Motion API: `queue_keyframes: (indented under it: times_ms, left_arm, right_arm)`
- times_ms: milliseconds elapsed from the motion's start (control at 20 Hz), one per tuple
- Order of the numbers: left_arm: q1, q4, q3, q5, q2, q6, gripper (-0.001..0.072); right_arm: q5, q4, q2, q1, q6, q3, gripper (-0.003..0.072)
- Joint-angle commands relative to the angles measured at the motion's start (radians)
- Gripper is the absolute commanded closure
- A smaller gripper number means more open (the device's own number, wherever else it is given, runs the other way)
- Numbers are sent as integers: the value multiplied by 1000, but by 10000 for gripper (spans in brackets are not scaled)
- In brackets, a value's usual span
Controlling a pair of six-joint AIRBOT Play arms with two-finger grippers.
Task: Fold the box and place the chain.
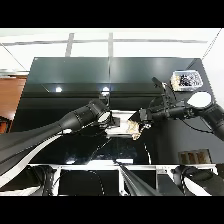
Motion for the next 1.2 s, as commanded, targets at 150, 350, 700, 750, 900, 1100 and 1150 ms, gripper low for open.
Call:
queue_keyframes:
  times_ms: [150,350,700,750,900,1100,1150]
  left_arm:
    - [1,0,1,0,0,0,678]
    - [1,0,1,0,0,0,678]
    - [1,0,1,0,0,0,678]
    - [1,0,1,0,0,0,678]
    - [1,0,1,0,0,0,678]
    - [1,0,1,0,0,0,678]
    - [1,0,1,0,0,0,678]
  right_arm:
    - [165,-136,24,-245,-61,7,367]
    - [70,-375,45,-389,-196,3,25]
    - [-484,-441,37,-390,-766,-151,-17]
    - [-482,-448,27,-390,-812,-163,-16]
    - [-456,-494,-2,-393,-854,-180,-16]
    - [-463,-514,-46,-435,-854,-185,-16]
    - [-464,-508,-52,-449,-854,-185,-16]
